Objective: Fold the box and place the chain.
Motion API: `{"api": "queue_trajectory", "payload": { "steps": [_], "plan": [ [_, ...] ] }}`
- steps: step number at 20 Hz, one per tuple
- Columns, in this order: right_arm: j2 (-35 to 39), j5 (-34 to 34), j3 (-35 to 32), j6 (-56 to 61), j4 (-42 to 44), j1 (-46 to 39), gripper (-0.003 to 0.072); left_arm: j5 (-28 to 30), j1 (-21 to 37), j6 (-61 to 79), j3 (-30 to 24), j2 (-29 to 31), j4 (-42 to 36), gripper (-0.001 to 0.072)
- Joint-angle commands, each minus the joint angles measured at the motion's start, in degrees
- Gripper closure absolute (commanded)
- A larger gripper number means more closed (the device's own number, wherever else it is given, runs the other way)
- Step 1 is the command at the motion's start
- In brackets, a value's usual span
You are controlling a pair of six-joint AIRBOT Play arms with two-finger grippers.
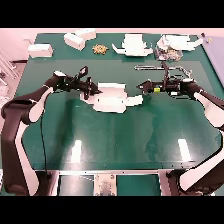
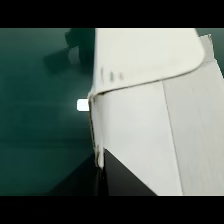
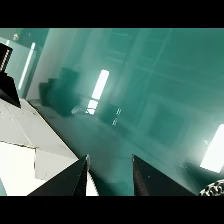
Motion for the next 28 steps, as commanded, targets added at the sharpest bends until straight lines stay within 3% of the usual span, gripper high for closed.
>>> {"api": "queue_trajectory", "payload": {
  "steps": [1,10,20,23,28],
  "plan": [
    [0.0,0.0,0.1,-1.1,0.1,0.0,0.0349,1.3,-0.1,1.0,0.0,0.8,0.9,0.0697],
    [0.0,0.0,0.1,-1.2,0.1,0.0,0.0350,2.0,-0.1,2.8,-3.4,1.0,1.2,0.0697],
    [0.0,-0.2,0.1,-1.5,1.2,-0.2,0.0352,-0.7,-0.1,2.7,-3.5,1.0,1.0,0.0690],
    [0.3,-0.8,0.1,-7.6,4.4,0.0,0.0351,-0.7,-0.1,2.7,-3.5,1.0,1.0,0.0690],
    [7.3,-0.8,-3.5,-10.9,2.9,1.0,0.0352,-0.7,-0.1,2.7,-3.5,1.0,1.0,0.0690]
  ]
}}
